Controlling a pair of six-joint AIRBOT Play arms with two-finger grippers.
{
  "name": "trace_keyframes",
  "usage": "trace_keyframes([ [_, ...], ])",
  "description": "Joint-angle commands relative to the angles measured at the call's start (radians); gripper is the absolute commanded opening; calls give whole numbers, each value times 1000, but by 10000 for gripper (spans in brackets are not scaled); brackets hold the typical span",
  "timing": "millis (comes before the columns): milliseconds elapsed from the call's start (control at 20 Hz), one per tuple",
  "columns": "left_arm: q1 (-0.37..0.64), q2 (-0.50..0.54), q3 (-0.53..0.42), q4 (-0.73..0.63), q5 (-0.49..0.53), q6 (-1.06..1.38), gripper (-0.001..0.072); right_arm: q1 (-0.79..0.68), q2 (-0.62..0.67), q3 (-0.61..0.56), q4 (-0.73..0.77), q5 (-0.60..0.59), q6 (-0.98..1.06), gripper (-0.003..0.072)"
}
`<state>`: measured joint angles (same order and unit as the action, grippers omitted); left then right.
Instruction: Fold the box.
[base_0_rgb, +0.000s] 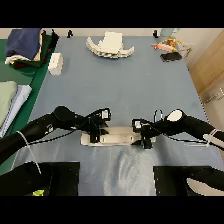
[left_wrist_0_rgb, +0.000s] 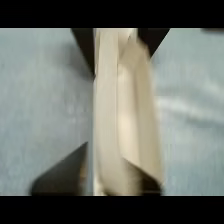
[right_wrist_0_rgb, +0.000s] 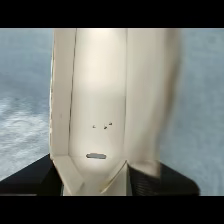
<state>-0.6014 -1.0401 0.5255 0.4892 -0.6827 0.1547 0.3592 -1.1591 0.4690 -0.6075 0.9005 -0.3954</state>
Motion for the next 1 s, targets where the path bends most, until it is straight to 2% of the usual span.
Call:
trace_keyframes([
  [0,6,10,3,-18,29,-105,596,-3,1,2,2,-19,2,514],
  [100,32,52,3,35,1,-203,594,-3,1,2,2,-19,2,515],
  [200,67,129,2,196,-66,-407,594,-3,1,2,2,-19,2,515],
  [350,122,259,2,470,-274,-812,592,-3,1,2,2,-19,2,514],
  [400,132,295,2,507,-346,-945,550,-3,1,2,2,-19,2,514],
  [450,135,327,3,508,-420,-1067,247,-3,1,2,2,-19,2,514],
  [500,129,349,2,484,-477,-1138,20,-3,1,2,2,-19,2,514],
  [550,109,358,2,429,-504,-1194,14,-3,1,2,2,-19,2,514],
  [650,28,346,2,278,-438,-1317,14,-3,1,2,2,-19,2,515],
  [800,-118,263,13,69,-126,-1373,14,-3,1,2,2,-19,2,514],
  [950,-113,118,68,-72,65,-1385,14,-3,1,2,2,-19,2,514],
])
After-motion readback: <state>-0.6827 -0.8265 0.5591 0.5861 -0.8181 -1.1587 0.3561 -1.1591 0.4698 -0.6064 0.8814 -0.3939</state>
